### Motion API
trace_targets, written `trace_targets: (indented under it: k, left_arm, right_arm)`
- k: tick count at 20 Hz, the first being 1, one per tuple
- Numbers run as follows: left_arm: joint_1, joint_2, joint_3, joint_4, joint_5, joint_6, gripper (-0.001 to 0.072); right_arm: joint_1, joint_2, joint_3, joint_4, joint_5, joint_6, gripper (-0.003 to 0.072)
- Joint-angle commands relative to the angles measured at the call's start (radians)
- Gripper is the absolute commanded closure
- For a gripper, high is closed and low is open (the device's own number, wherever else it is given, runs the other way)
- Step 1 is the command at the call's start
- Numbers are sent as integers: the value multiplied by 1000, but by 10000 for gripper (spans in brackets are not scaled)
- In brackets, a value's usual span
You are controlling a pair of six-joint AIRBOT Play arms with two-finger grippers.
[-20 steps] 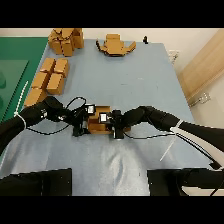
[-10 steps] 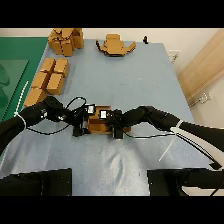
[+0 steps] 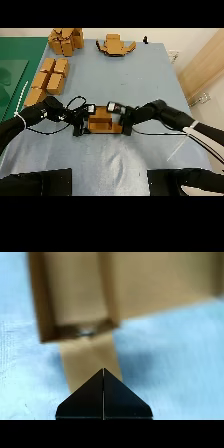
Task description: Fold the box.
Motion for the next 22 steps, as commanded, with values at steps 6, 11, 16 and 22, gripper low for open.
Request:
trace_targets:
  k: [6, 11, 16, 22]
  left_arm:
    - [0, 0, -2, 5, -5, 2, 415]
    - [0, 0, -2, 5, -5, 3, 415]
    - [0, 0, -2, 5, -5, 3, 415]
    - [0, 0, -2, 4, -6, 2, 415]
  right_arm:
    - [-315, 129, -114, 58, -41, 714, 686]
    - [-275, -69, -129, 394, -72, 581, 686]
    - [-179, -131, -79, 507, -57, 533, 686]
    - [-180, -80, -20, 651, -166, 481, 685]
